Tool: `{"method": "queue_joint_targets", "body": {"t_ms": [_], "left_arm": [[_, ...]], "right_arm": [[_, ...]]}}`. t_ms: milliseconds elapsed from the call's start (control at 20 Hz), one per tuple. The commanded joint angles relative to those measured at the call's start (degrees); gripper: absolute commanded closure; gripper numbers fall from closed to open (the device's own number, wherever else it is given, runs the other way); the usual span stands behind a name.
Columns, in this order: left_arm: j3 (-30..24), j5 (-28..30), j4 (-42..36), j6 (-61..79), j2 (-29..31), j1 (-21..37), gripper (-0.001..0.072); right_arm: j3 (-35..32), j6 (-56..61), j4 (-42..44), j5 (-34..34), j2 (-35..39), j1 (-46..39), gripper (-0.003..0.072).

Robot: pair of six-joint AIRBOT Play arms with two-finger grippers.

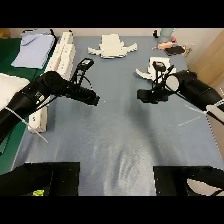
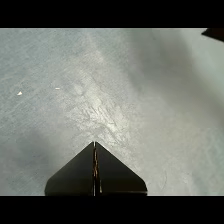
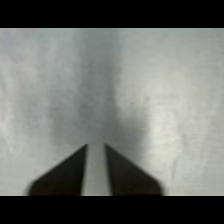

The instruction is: Fold the box.

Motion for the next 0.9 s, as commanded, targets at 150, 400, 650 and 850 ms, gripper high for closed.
{"method": "queue_joint_targets", "body": {"t_ms": [150, 400, 650, 850], "left_arm": [[0.0, 1.7, 0.0, 0.0, 0.0, 0.0, 0.0694], [0.0, 6.6, -0.2, 0.0, 0.0, 0.0, 0.0694], [0.0, 7.8, -0.5, 0.0, 0.0, 0.0, 0.0693], [0.0, 7.9, -0.4, 0.0, 0.0, 0.0, 0.0692]], "right_arm": [[17.6, -8.6, 0.5, 7.5, -5.7, -26.4, 0.0283], [31.0, -28.5, 25.2, 7.7, -23.6, -52.3, 0.0284], [43.9, -37.6, 45.5, 7.8, -41.2, -59.4, 0.0283], [52.5, -38.6, 46.1, 9.1, -49.9, -56.9, 0.0284]]}}
